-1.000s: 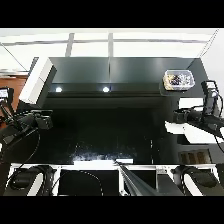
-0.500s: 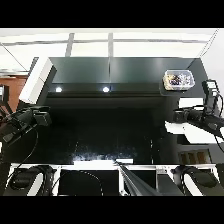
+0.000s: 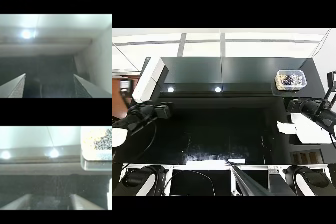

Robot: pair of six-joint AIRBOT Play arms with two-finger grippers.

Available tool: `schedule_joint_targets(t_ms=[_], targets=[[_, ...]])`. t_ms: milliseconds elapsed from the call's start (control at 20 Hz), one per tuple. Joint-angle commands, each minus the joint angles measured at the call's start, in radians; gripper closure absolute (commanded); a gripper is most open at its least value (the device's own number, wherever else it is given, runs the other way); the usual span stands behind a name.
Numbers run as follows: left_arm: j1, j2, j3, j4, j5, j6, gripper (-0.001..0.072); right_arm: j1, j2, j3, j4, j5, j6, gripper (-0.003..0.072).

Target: Fold the box and place the chain.

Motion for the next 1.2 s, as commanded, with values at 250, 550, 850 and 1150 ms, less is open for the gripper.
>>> schedule_joint_targets(t_ms=[250,550,850,1150], targets=[[-0.119,-0.159,0.009,-0.002,-0.069,0.025,-0.0001,-0.183,-0.236,0.178,-0.222,0.159,0.208,0.0005],[-0.119,-0.159,0.018,-0.002,-0.071,0.025,-0.0001,-0.547,-0.694,0.655,-0.312,0.53,0.223,0.0006],[-0.119,-0.159,0.018,-0.002,-0.054,0.025,-0.0001,-0.933,-0.824,0.765,-0.324,0.658,0.217,0.0005],[-0.119,-0.159,0.018,-0.002,-0.023,0.026,-0.0001,-1.153,-1.009,0.794,0.05,0.763,-0.262,0.0006]])
